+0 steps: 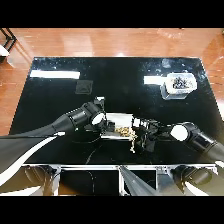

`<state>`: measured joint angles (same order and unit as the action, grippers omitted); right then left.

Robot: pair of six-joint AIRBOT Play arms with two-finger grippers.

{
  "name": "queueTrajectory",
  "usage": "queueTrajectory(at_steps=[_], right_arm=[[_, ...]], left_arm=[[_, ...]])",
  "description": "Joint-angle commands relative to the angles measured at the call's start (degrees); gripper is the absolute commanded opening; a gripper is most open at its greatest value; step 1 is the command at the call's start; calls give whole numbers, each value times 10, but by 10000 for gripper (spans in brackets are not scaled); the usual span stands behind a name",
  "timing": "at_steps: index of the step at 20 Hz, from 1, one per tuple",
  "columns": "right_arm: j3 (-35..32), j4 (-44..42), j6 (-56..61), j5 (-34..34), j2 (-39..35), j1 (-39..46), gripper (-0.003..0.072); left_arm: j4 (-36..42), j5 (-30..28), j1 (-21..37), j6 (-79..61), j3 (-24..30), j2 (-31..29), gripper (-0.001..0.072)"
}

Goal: Fold the box and place the chain.

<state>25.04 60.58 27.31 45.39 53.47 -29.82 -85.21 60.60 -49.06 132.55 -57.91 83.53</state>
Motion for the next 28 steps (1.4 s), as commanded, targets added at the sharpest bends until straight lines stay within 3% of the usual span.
queueTrajectory(at_steps=[1,4,22,25,28], right_arm=[[-2,-61,-62,-43,20,-7,697],[-2,-68,-68,-68,36,-7,696],[-2,-72,-68,-71,69,-21,692],[-2,-71,-68,-71,69,-32,87],[-2,-66,-47,-71,68,-30,58]], left_arm=[[0,1,0,-1,0,0,21],[0,2,0,-1,0,0,21],[0,1,0,-1,0,0,21],[0,1,0,-1,0,0,21],[0,1,0,-1,0,0,22]])
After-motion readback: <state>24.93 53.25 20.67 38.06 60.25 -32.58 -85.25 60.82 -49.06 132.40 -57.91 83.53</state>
